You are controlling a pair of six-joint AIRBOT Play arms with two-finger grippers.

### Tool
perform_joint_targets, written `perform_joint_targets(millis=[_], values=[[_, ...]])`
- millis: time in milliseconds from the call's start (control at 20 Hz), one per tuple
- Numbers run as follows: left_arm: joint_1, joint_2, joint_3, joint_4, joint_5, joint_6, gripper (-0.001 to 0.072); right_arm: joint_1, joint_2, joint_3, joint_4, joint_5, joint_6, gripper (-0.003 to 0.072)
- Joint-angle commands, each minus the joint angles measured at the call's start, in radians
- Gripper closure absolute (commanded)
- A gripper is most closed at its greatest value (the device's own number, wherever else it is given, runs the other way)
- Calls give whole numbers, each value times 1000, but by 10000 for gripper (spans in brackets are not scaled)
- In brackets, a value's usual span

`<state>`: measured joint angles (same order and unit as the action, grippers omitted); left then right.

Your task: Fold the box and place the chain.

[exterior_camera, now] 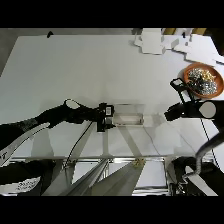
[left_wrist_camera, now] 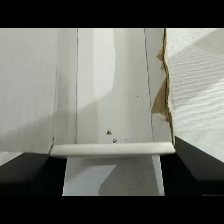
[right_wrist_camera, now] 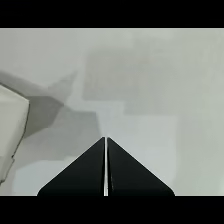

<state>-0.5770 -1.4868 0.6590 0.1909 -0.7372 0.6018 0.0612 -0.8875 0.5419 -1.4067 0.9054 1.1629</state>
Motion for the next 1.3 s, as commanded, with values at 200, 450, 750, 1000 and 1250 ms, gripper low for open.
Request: perform_joint_targets(millis=[200,450,750,1000,1250], values=[[0,0,0,0,0,0,497,-12,-217,0,319,43,8,670],[0,0,0,0,0,0,497,-13,-225,0,498,127,-66,670],[0,0,0,0,0,0,497,-13,-153,0,594,178,-103,485],[0,0,0,0,0,0,497,-6,-120,-10,646,164,-102,386],[0,0,0,0,0,0,497,68,-120,-60,673,53,-90,345]])
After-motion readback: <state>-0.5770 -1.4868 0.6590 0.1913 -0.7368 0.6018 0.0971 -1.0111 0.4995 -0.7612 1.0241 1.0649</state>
